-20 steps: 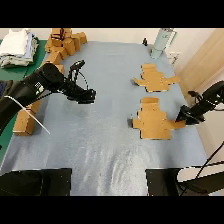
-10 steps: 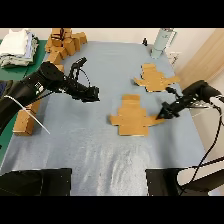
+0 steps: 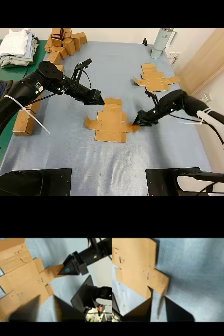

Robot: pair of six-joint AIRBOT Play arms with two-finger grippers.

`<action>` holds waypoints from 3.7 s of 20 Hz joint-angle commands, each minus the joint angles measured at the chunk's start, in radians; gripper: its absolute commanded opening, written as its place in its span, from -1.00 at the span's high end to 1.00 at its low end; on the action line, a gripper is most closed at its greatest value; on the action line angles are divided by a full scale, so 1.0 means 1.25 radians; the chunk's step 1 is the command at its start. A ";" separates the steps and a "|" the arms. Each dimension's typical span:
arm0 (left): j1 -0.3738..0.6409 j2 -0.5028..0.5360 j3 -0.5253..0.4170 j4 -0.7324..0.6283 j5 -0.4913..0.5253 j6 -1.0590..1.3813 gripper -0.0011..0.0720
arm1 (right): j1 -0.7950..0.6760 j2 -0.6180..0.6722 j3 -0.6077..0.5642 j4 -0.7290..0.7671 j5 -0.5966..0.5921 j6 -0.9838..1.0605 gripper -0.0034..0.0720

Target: Fold the box.

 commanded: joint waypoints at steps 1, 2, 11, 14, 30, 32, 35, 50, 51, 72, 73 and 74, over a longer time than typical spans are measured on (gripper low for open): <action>0.002 0.000 0.000 -0.008 -0.020 0.017 -0.44 | 0.035 0.029 -0.063 0.007 0.091 0.045 0.14; 0.002 0.000 0.000 -0.008 -0.021 0.017 -0.44 | 0.037 0.026 -0.063 0.013 0.101 0.044 0.14; 0.023 -0.001 0.000 -0.008 -0.017 0.013 -0.44 | 0.086 0.023 -0.062 0.039 0.161 -0.044 0.91; 0.071 0.001 0.003 -0.013 -0.007 0.014 -0.44 | 0.093 0.031 -0.065 0.036 0.185 -0.090 0.91; 0.087 -0.331 0.057 -0.103 -0.065 0.202 -0.44 | 0.095 0.296 -0.251 0.018 0.226 -0.204 0.91; 0.075 -0.358 0.066 -0.117 -0.065 0.233 -0.44 | 0.095 0.296 -0.251 0.018 0.226 -0.205 0.91; 0.049 -0.390 0.079 -0.190 -0.072 0.298 -0.44 | 0.095 0.294 -0.251 0.019 0.227 -0.204 0.91; 0.033 -0.408 0.111 -0.193 -0.187 0.356 0.45 | 0.095 0.294 -0.251 0.018 0.227 -0.203 0.91; 0.033 -0.408 0.111 -0.193 -0.192 0.357 0.37 | 0.095 0.294 -0.251 0.018 0.227 -0.203 0.91; -0.130 -0.222 0.009 -0.242 0.051 0.740 0.96 | -0.041 0.294 -0.065 -0.056 0.265 0.030 0.53; -0.141 -0.201 -0.012 -0.245 0.073 0.771 0.96 | -0.041 0.294 -0.065 -0.057 0.266 0.030 0.53; -0.150 -0.178 -0.039 -0.252 0.102 0.806 0.96 | -0.041 0.294 -0.065 -0.056 0.267 0.030 0.53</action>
